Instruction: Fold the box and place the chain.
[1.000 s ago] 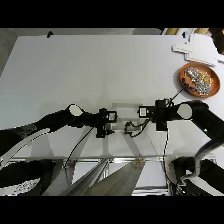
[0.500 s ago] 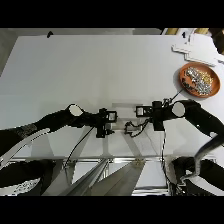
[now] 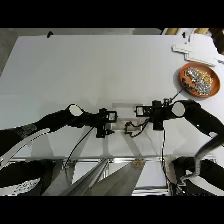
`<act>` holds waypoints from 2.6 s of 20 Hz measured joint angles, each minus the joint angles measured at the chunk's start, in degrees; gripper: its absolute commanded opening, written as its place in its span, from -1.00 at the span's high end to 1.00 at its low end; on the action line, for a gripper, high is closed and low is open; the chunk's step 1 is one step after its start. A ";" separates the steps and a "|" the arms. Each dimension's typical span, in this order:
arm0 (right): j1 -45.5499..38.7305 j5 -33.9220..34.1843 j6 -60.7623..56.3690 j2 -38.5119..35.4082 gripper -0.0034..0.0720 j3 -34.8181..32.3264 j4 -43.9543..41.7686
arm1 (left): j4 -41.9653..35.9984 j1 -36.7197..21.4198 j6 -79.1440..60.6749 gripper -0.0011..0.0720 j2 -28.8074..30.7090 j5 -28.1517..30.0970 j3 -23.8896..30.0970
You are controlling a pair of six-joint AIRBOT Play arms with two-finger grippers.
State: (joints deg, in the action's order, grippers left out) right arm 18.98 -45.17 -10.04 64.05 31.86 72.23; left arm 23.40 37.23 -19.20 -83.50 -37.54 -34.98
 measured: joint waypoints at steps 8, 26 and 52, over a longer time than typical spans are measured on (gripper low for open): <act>-0.02 -2.45 -0.26 2.95 0.86 0.04 -0.09 | -0.02 0.00 0.00 0.37 0.00 0.00 0.00; 3.10 -9.11 0.76 -18.93 0.86 -0.07 -18.93 | 0.00 0.00 -0.02 0.37 0.00 0.00 0.00; 3.63 -3.37 -0.44 -19.45 0.33 -0.07 -20.28 | 0.00 0.00 0.00 0.37 0.00 0.00 0.00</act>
State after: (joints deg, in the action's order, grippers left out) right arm 22.61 -48.53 -10.48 44.60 31.79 51.94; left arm 23.40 37.23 -19.20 -83.50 -37.54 -34.98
